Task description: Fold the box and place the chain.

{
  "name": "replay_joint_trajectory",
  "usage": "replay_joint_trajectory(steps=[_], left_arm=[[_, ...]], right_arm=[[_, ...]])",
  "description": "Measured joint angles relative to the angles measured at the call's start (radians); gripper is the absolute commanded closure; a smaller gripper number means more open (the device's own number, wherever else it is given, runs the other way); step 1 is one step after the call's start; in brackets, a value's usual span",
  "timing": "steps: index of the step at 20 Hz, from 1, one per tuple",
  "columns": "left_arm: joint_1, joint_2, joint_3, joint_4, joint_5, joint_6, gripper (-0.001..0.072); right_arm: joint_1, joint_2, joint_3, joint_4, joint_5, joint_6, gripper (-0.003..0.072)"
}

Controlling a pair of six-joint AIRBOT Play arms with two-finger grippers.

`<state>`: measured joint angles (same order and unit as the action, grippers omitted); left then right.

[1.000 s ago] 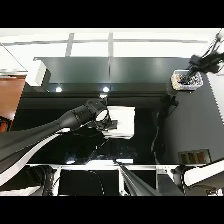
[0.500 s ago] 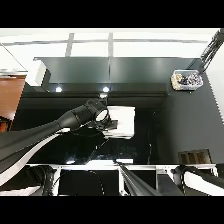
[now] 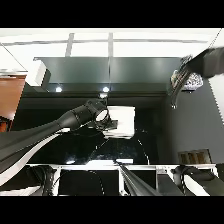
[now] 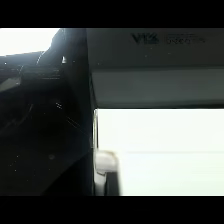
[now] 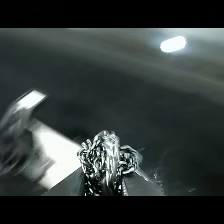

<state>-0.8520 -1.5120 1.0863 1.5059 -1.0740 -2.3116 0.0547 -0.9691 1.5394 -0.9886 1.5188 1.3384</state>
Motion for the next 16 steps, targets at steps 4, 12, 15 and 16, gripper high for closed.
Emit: replay_joint_trajectory(steps=[4, 12, 15, 16], left_arm=[[0.000, 0.000, 0.000, 0.000, 0.000, 0.000, 0.0685], [0.000, 0.000, 0.000, 0.000, -0.002, 0.000, 0.0685], [0.000, 0.000, 0.000, 0.000, -0.003, 0.000, 0.0685], [0.000, 0.000, 0.000, 0.000, -0.003, 0.000, 0.0685]], right_arm=[[0.114, 0.021, -0.122, 0.090, 0.016, -0.019, 0.0681], [0.277, 0.013, -0.319, 0.205, -0.143, -0.027, 0.0681], [0.312, -0.006, -0.394, 0.215, -0.197, -0.024, 0.0679], [0.321, -0.013, -0.424, 0.216, -0.217, -0.021, 0.0679]])
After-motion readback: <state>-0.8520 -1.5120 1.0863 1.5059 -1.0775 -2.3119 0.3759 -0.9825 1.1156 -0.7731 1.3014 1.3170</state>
